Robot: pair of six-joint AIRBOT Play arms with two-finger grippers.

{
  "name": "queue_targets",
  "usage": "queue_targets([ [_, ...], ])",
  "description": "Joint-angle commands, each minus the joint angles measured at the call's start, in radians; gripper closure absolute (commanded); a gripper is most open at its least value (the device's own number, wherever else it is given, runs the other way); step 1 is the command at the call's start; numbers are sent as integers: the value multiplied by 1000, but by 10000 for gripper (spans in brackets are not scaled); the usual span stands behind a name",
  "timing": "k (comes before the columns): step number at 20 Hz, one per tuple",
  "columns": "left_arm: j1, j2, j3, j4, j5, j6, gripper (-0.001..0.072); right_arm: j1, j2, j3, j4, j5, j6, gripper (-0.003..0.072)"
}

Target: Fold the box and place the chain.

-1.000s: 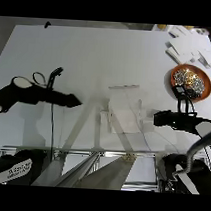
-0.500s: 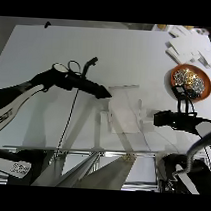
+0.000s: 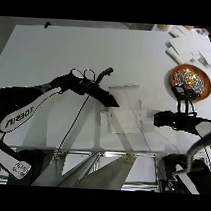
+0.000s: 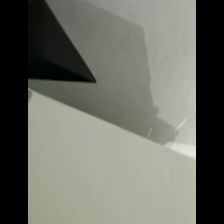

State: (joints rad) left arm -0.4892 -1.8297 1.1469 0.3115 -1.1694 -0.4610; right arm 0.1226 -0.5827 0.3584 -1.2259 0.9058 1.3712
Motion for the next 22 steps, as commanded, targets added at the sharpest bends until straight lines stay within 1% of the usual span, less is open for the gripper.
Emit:
queue_targets([
  [1,-9,-6,3,19,-13,55,463,1,1,0,0,2,0,668],
  [2,-8,-6,3,32,-12,70,564,1,1,0,0,2,0,668],
  [3,-9,-5,3,45,-13,94,582,1,1,0,0,2,0,668],
  [4,-9,-5,3,50,-13,124,670,1,1,0,0,2,0,668],
  [5,-9,-3,3,50,-20,176,704,1,1,0,0,3,0,668],
  [9,-11,39,3,96,-12,333,705,1,1,2,24,-5,0,663],
  [10,-15,56,3,124,-5,353,705,1,1,8,39,-11,-1,586],
  [11,-19,73,3,156,-2,378,705,1,1,22,50,-10,-6,459],
  [12,-27,93,3,189,12,389,706,1,1,42,50,-5,-22,366],
  [13,-37,113,3,220,35,387,706,1,1,69,47,4,-36,317],
  [15,-52,150,2,260,61,383,706,1,2,124,26,18,-50,274],
  [18,-83,176,2,362,104,382,709,1,2,177,-35,19,-64,275],
  [20,-112,175,-9,400,182,381,710,1,2,177,-55,28,-71,275],
  [21,-126,175,-20,396,229,389,710,1,2,177,-55,35,-71,275],
  [22,-135,175,-31,386,252,391,711,1,2,177,-54,42,-71,276],
])
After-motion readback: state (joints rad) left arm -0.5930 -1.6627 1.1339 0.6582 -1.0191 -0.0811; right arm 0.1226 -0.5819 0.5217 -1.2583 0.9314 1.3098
